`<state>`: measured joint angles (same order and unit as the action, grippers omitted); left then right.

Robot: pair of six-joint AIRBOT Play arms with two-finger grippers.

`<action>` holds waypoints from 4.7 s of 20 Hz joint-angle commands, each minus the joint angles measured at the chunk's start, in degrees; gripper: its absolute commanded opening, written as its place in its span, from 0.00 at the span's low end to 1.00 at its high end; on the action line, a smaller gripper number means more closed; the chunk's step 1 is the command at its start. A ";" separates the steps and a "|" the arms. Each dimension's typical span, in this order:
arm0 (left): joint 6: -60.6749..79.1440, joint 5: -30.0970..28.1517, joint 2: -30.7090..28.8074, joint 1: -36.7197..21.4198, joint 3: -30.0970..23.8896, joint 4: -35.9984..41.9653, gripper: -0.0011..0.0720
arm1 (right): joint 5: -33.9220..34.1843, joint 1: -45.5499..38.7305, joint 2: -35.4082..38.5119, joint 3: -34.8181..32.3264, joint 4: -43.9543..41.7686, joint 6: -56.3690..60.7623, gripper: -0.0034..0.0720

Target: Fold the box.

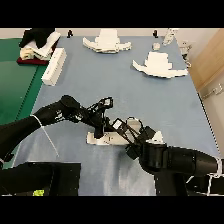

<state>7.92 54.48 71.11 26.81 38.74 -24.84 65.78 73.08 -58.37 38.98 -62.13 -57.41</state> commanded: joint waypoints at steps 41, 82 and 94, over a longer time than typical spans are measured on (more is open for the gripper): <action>0.02 0.02 0.00 0.00 0.07 -0.02 0.03 | -12.74 -50.77 -0.96 -9.94 -65.46 -115.16 1.00; 0.02 0.00 -0.02 0.00 0.07 -0.02 0.03 | -15.37 -49.40 -0.61 -11.32 -61.94 -115.14 0.69; 0.13 -0.59 0.00 0.00 0.07 3.76 0.03 | -15.34 -49.40 -0.61 -11.34 -61.96 -115.12 0.69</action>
<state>8.03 54.02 71.11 26.79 38.74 -22.70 50.39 23.70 -59.02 27.64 -124.03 -172.57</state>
